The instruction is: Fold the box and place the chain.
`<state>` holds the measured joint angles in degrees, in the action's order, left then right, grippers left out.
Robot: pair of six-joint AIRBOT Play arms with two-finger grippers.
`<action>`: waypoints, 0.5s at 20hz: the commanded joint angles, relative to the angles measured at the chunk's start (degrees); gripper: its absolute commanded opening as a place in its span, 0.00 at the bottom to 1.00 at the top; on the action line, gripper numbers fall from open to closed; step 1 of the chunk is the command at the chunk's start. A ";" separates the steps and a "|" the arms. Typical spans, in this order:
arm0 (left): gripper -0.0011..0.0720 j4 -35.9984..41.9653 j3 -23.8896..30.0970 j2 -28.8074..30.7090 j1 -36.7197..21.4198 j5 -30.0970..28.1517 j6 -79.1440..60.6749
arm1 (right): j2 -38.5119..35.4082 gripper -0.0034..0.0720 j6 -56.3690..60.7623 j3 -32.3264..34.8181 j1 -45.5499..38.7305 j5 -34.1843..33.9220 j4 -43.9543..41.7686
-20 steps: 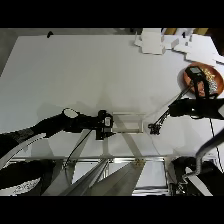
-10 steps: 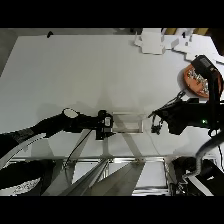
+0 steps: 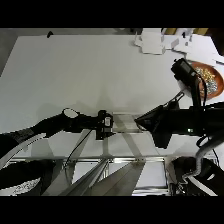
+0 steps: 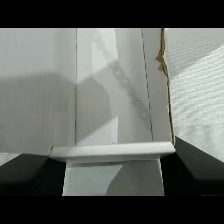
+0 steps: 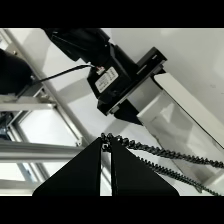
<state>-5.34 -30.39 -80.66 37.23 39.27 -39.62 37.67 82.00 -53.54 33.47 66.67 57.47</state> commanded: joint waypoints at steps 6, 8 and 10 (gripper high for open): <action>0.03 -0.02 0.02 0.02 0.00 -0.02 0.00 | 12.61 0.07 -0.87 0.02 4.07 -5.14 5.81; 0.03 -0.02 0.02 0.02 0.00 -0.02 -0.02 | 15.26 0.07 -0.81 0.44 4.09 -4.24 6.34; 0.03 -0.02 0.02 0.02 0.00 -0.02 -0.02 | 16.46 0.07 -0.07 2.80 4.09 -4.83 7.67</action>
